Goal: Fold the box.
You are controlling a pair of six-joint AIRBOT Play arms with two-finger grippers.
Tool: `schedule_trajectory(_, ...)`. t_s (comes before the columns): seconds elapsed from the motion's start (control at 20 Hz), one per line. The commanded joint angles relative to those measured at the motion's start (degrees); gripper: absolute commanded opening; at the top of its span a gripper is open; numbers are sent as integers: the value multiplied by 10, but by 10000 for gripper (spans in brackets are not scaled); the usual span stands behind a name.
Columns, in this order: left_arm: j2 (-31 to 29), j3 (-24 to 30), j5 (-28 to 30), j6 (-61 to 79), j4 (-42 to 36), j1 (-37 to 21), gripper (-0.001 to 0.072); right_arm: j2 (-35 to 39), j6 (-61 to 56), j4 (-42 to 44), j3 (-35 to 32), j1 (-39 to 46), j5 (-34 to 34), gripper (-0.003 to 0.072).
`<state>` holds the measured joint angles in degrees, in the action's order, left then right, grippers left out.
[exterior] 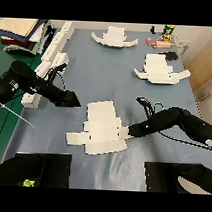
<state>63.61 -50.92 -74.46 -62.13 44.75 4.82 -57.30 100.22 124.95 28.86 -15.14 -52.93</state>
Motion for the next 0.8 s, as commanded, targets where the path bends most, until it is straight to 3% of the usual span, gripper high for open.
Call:
schedule_trajectory(0.0, 34, 0, 25, 40, -49, -5, 540, 1, -1, 0, -4, -3, 26, 1)
schedule_trajectory(0.35, 161, 0, 7, 88, -82, -5, 540, 1, -1, 0, -4, -3, 49, 1)
schedule_trajectory(0.6, 229, -2, 35, 141, -129, -5, 538, 1, -1, 0, -4, -3, 49, 1)
schedule_trajectory(0.7, 258, -12, 34, 164, -156, 3, 452, 1, -1, 0, -4, -3, 48, 1)
schedule_trajectory(0.75, 271, -19, 34, 164, -157, 12, 452, 1, -1, 0, -4, -3, 48, 1)
